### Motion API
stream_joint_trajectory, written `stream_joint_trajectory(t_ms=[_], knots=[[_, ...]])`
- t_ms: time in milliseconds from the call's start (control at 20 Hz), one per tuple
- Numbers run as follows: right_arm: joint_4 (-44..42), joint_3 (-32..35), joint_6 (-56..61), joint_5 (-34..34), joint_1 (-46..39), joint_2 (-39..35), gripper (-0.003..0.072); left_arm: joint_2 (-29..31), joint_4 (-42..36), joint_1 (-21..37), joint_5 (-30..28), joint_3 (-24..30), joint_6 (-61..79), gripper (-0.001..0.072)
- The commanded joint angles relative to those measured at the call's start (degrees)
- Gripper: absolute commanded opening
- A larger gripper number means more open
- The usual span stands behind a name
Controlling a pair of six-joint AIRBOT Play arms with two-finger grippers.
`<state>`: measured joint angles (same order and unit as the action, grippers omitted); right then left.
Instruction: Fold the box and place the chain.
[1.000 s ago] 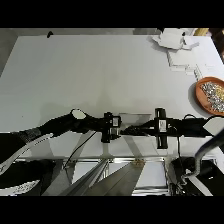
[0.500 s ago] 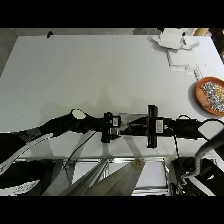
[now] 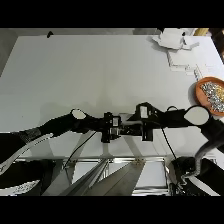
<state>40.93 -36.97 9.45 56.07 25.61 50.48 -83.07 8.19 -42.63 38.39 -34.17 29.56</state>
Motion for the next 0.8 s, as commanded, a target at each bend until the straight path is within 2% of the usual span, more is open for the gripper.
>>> stream_joint_trajectory(t_ms=[0,100,250,650,750], knots=[[8.5,-13.8,13.5,10.7,-2.5,6.2,0.0019,0.0,0.0,0.0,0.0,0.0,0.0,0.0276],[14.1,-20.9,20.7,12.4,-4.8,9.7,0.0023,0.0,0.0,0.0,0.0,0.0,0.0,0.0276],[16.4,-22.3,23.6,10.8,-6.8,13.5,0.0023,0.0,0.0,0.0,0.0,0.0,0.0,0.0276],[13.1,-10.0,20.2,10.3,-0.1,14.1,0.0025,0.0,0.0,0.0,0.0,0.0,0.0,0.0276],[11.0,-7.5,18.0,10.4,1.9,11.6,0.0079,0.0,0.0,0.0,0.0,0.0,0.0,0.0276]])
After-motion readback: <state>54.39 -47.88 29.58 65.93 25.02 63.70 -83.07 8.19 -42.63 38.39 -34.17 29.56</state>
